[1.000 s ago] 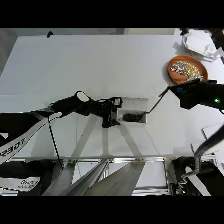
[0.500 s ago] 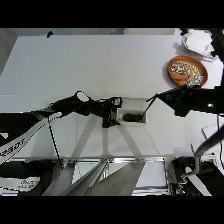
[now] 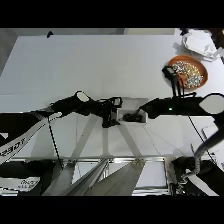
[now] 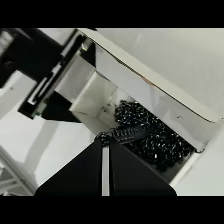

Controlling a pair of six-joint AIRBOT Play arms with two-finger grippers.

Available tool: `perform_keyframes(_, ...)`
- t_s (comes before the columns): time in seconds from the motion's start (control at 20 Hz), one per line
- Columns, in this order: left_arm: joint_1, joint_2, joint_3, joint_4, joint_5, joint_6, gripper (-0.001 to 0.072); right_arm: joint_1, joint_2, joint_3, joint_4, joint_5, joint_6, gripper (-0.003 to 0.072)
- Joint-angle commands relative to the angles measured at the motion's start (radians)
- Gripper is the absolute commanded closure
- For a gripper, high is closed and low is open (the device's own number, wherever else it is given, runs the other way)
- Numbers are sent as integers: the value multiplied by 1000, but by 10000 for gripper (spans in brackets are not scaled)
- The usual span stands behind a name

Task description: Fold the box and place the chain.

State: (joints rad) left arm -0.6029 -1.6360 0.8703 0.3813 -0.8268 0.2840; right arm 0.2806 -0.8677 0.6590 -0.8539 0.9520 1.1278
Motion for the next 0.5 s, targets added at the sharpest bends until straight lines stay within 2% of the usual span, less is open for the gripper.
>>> perform_keyframes(0.0, 1, 0, 0, 0, 0, 0, 500, 76, -116, -16, -15, -68, -7, 673)
perform_keyframes(0.2, 1, 0, 0, 0, 0, 0, 500, 127, -207, -16, -17, -126, -4, 668)
perform_keyframes(0.4, 1, 0, 0, 0, 0, 0, 500, 132, -216, -15, -17, -131, -2, 499)
perform_keyframes(0.45, 1, 0, 0, 0, 0, 0, 500, 130, -210, -15, -15, -126, 2, 499)
